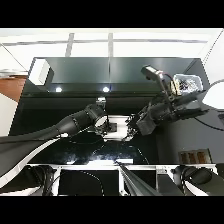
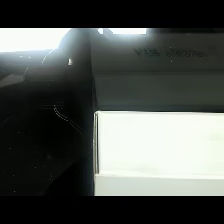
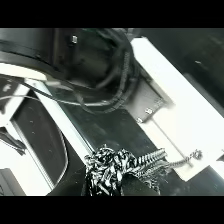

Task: Fold the box and place the chain.

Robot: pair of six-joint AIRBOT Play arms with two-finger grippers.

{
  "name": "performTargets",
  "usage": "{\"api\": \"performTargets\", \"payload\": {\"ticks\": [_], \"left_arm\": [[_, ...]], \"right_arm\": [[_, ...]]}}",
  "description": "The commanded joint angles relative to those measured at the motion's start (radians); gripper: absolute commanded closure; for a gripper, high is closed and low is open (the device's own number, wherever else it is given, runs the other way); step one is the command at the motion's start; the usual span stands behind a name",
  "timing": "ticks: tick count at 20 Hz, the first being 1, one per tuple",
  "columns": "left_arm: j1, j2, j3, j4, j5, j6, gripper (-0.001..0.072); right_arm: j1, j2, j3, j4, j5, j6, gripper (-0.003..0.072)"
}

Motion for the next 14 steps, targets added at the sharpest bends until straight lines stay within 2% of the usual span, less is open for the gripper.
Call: {"api": "performTargets", "payload": {"ticks": [1,4,7,14], "left_arm": [[0.001,0.000,0.000,0.000,-0.004,0.000,0.0680],[0.001,0.000,0.000,0.001,-0.003,0.000,0.0680],[0.001,0.000,0.000,0.001,-0.003,0.000,0.0680],[0.001,0.000,0.000,0.001,-0.004,0.000,0.0680]], "right_arm": [[0.025,-0.034,-0.036,0.008,-0.043,-0.008,0.0658],[0.026,-0.071,-0.054,-0.066,-0.077,-0.008,0.0659],[0.046,-0.118,-0.083,-0.060,-0.156,-0.008,0.0660],[0.087,-0.202,-0.112,-0.088,-0.238,-0.008,0.0659]]}}
